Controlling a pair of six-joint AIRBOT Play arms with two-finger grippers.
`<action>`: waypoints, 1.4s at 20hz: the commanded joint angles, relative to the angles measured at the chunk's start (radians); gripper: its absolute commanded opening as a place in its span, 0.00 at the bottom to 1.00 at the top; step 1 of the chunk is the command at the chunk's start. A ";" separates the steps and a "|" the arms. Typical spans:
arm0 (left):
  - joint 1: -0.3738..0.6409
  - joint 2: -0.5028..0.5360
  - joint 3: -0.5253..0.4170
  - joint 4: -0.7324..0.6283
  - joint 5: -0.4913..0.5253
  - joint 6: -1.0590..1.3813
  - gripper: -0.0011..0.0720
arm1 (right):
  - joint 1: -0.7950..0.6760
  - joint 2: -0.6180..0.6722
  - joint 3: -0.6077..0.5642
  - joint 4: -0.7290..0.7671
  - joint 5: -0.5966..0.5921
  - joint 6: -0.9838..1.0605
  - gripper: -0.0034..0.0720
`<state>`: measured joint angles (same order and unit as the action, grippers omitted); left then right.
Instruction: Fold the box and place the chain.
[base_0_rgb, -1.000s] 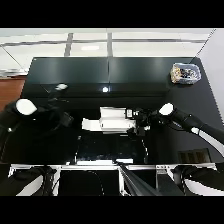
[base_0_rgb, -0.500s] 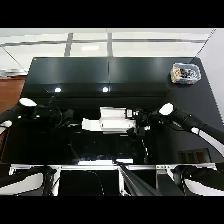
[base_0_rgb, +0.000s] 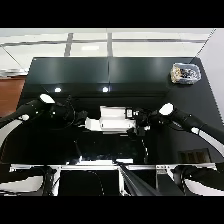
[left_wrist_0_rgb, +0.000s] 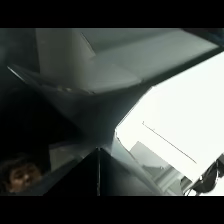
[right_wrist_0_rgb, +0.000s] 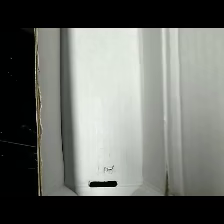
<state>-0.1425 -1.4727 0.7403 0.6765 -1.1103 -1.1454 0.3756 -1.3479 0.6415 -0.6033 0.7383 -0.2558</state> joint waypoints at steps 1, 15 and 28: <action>-0.010 -0.007 0.008 -0.025 -0.058 0.073 0.08 | 0.001 -0.001 0.000 0.000 0.000 0.000 0.26; -0.109 -0.007 0.137 -0.056 -0.121 0.053 0.86 | 0.001 -0.001 0.000 0.000 0.000 0.000 0.26; -0.278 -0.007 0.327 0.217 -0.092 -0.340 0.57 | 0.001 -0.001 0.000 0.000 -0.001 0.000 0.26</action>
<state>-0.3779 -1.4792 1.0313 0.8028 -1.2114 -1.3815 0.3756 -1.3479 0.6415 -0.6033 0.7376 -0.2558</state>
